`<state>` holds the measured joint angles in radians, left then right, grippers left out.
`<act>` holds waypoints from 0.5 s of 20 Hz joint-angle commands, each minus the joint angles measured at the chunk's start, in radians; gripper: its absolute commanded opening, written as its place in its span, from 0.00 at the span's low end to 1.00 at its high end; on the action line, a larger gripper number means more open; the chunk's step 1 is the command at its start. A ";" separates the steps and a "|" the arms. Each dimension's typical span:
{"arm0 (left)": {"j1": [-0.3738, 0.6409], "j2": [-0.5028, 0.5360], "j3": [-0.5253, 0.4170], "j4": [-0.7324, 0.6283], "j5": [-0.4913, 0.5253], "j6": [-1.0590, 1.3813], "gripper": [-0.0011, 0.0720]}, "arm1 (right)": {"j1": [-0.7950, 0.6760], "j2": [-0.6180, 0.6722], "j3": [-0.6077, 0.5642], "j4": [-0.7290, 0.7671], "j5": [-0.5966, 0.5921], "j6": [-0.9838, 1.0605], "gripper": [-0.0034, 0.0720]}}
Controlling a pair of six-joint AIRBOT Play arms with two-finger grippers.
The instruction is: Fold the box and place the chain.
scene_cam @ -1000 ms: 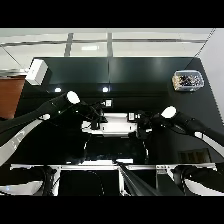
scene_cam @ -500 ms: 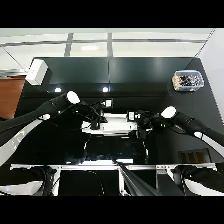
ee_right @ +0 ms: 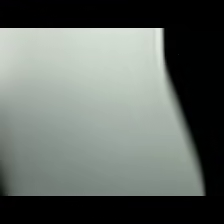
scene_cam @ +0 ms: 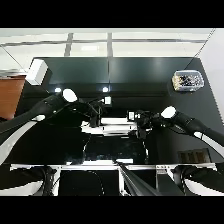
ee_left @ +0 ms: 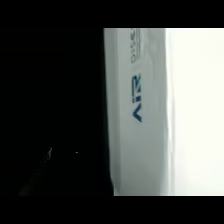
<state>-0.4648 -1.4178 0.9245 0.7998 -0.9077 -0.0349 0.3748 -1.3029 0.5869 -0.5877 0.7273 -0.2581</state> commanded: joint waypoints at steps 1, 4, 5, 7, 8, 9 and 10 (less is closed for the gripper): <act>0.030 0.110 0.003 0.166 -0.065 -0.200 0.98 | 0.000 -0.001 0.001 0.000 0.000 -0.001 0.69; 0.061 0.175 0.003 0.334 -0.226 -0.534 0.53 | 0.000 -0.001 0.001 -0.001 0.000 -0.001 0.69; 0.066 0.177 0.003 0.338 -0.292 -0.604 0.08 | 0.000 -0.001 0.001 -0.001 0.000 -0.001 0.69; 0.058 0.169 -0.014 0.256 -0.426 -0.620 0.05 | 0.001 0.000 0.001 -0.001 0.000 -0.001 0.69; 0.047 0.165 -0.035 0.167 -0.440 -0.620 0.05 | 0.001 0.000 0.001 -0.001 0.000 -0.001 0.69; 0.035 0.163 -0.065 0.042 -0.413 -0.599 0.05 | 0.000 -0.001 0.001 -0.001 0.000 -0.001 0.69; 0.029 0.164 -0.095 -0.103 -0.365 -0.525 0.05 | 0.001 -0.001 0.001 -0.001 0.000 -0.001 0.69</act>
